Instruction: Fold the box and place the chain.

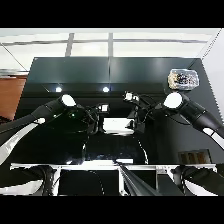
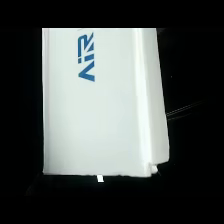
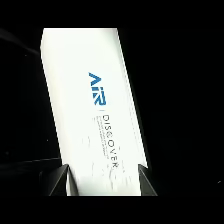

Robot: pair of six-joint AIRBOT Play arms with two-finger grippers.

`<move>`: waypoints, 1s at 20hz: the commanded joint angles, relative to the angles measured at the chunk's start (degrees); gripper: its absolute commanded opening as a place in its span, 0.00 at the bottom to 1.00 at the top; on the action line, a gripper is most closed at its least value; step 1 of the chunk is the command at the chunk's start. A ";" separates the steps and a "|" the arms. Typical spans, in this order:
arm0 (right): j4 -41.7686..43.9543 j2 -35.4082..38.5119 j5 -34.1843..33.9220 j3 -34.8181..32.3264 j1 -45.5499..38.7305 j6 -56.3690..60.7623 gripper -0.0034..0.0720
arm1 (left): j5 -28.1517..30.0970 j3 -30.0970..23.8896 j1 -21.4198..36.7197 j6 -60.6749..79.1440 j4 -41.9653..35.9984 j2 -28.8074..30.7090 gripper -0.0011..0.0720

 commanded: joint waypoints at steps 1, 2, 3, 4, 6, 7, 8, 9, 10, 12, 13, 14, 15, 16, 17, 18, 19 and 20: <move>1.07 0.04 0.15 0.07 0.04 1.22 0.68 | -1.01 -0.02 -0.02 0.07 0.00 -0.04 0.57; 1.09 0.04 0.13 0.07 0.04 1.51 0.68 | -1.07 -0.02 -0.02 0.07 0.00 -0.04 0.57; 1.09 0.04 0.13 0.07 0.04 1.51 0.68 | -1.05 -0.02 -0.02 0.07 0.00 -0.04 0.57; 1.09 0.04 0.13 0.07 0.04 1.51 0.68 | -1.05 -0.02 -0.02 0.07 0.00 -0.04 0.57; 1.07 0.07 0.15 0.07 0.04 1.49 0.43 | -1.05 -0.02 -0.02 0.07 0.00 -0.04 0.57; 1.07 0.07 0.11 0.07 0.04 1.49 0.43 | -1.03 -0.02 -0.02 0.07 0.00 -0.04 0.57; 1.03 0.07 0.13 0.07 0.04 1.49 0.43 | -1.03 -0.02 -0.02 0.09 0.00 -0.04 0.57; 0.90 0.04 0.13 0.07 0.04 1.49 0.43 | -1.03 -0.02 -0.02 0.09 0.00 -0.04 0.57; 0.52 0.04 0.15 0.07 0.04 1.81 0.43 | -1.01 -0.02 -0.02 0.09 0.00 -0.04 0.57; 0.33 0.02 0.90 0.00 0.07 2.54 0.43 | -0.96 -0.02 -0.02 0.09 0.02 -0.04 0.57; 0.13 0.02 1.51 0.00 0.07 2.56 0.43 | -0.85 -0.02 -0.02 0.09 0.02 -0.04 0.57; -0.46 0.02 2.08 0.00 0.07 2.56 0.43 | -0.81 -0.02 -0.02 0.09 0.02 -0.04 0.57; -0.87 0.02 2.40 0.00 0.07 2.58 0.43 | -0.81 -0.02 -0.02 0.09 0.02 -0.04 0.57; -1.90 0.02 2.60 0.00 0.07 2.58 0.43 | -0.81 -0.02 -0.02 0.09 0.04 -0.04 0.57; -2.05 0.02 2.78 0.00 0.07 2.58 0.43 | -0.81 -0.02 -0.02 0.09 0.04 -0.04 0.57; -2.03 0.02 2.99 0.00 0.07 2.58 0.43 | -0.81 -0.02 -0.02 0.09 0.02 -0.04 0.57; -2.05 0.02 3.21 0.00 0.07 2.58 0.43 | -0.81 -0.02 -0.02 0.09 0.02 -0.04 0.57; -2.03 0.02 3.26 0.00 0.07 2.58 0.43 | -0.81 -0.02 -0.02 0.09 0.02 -0.04 0.57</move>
